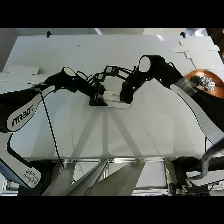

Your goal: Fold the box and place the chain.

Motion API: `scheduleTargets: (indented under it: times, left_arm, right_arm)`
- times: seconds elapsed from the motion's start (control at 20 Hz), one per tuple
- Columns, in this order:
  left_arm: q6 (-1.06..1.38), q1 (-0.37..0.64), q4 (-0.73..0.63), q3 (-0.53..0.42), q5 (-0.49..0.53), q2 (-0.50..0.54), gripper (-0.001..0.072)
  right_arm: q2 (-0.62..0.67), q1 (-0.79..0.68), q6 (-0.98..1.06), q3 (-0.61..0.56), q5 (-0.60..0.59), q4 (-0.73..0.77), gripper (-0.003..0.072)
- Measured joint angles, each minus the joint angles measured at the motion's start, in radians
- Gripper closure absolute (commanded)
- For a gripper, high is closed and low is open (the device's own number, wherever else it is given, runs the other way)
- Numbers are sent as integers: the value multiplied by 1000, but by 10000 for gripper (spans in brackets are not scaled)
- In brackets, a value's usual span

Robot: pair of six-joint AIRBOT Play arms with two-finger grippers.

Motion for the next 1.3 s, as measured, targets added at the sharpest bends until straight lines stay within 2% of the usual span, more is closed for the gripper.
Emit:
scheduleTargets:
  times: [0.2,0.25,0.3,0.55,0.6,0.7,0.75,0.8,1.05,1.3]
  left_arm:
    - [0,0,0,0,0,0,394]
    - [-1,0,0,0,0,0,394]
    - [2,0,1,0,0,0,394]
    - [1,0,1,0,-1,0,394]
    - [1,0,1,0,-1,0,394]
    - [0,0,1,0,-1,0,394]
    - [0,0,1,0,-1,0,394]
    - [0,0,1,0,-1,0,394]
    - [0,0,1,0,-1,0,394]
    - [0,0,1,0,-1,0,394]
  right_arm:
    - [0,0,8,-2,0,-3,326]
    - [3,0,8,-2,-1,-4,254]
    - [9,0,11,-3,-3,-18,228]
    - [83,-8,32,-3,-60,-11,231]
    - [102,-13,41,-3,-72,-8,304]
    - [130,-24,89,-3,-80,6,534]
    - [141,-34,125,-3,-81,24,624]
    - [146,-45,153,-5,-80,47,675]
    - [148,-79,200,-37,-71,294,676]
    - [83,-87,195,-111,-138,549,676]
